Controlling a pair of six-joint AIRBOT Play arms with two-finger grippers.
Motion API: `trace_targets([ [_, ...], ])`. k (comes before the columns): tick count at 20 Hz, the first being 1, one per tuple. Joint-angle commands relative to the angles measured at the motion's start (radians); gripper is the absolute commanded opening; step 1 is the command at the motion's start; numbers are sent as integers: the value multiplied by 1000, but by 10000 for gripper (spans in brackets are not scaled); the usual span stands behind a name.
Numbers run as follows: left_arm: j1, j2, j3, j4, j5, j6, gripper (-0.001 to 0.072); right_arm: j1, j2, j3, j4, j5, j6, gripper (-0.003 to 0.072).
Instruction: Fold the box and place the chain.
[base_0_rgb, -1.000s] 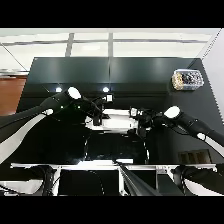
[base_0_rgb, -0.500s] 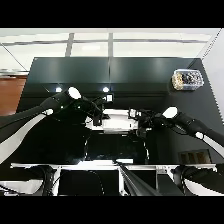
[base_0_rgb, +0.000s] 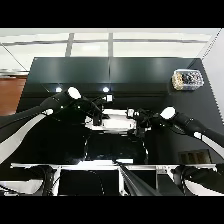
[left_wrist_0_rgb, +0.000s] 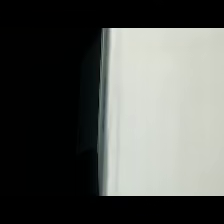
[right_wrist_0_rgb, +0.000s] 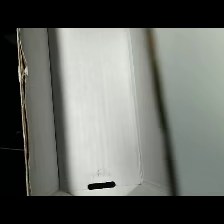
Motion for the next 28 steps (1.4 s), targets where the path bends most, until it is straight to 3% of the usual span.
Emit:
trace_targets([
  [1, 0, 0, 1, 0, 0, -1, 26, 4, -2, 2, -20, -7, 8, 697],
  [3, 0, 0, 1, 0, 0, -1, 26, 4, -2, 2, -20, -7, 8, 683],
  [4, 0, 0, 1, 0, -3, -2, 26, 4, -2, 2, -20, -7, 8, 527],
  [5, 1, 1, 1, 3, -8, -14, 29, 4, -2, 2, -20, -7, 8, 468],
  [6, 3, 2, 6, 13, -26, -40, 80, 4, -2, 2, -20, -7, 8, 467],
  [8, 12, 11, 29, 37, -89, -71, 371, 4, -2, 2, -20, -6, 7, 466],
  [9, 17, 23, 41, 51, -114, -87, 523, 4, -2, 2, -20, -6, 7, 423],
  [10, 26, 42, 53, 72, -134, -135, 671, 4, -2, 2, -20, -5, 7, 273],
  [11, 34, 69, 59, 98, -142, -206, 715, 4, -2, 2, -22, -4, 7, 181],
  [15, 66, 225, 64, 354, -201, -488, 714, 4, -2, 2, -23, -4, 7, 186],
  [16, 69, 264, 64, 433, -237, -578, 685, 4, -2, 2, -23, -4, 7, 186],
  [17, 69, 294, 64, 492, -279, -668, 534, 4, -2, 2, -23, -4, 7, 186],
  [18, 69, 316, 64, 539, -337, -771, 219, 4, -2, 2, -23, -4, 7, 186],
  [19, 69, 325, 62, 545, -401, -840, 26, 4, -2, 2, -23, -4, 7, 186],
  [21, 63, 326, 22, 432, -496, -912, 24, 4, -2, 2, -23, -4, 7, 186],
  [23, 37, 327, -82, 204, -437, -839, 24, 4, -2, 2, -23, -5, 7, 186],
  [25, 3, 327, -183, -39, -304, -647, 24, 4, -2, 2, -23, -5, 7, 186],
  [28, 8, 325, -240, -309, 58, -506, 25, 4, -2, 2, -23, -5, 7, 186],
])
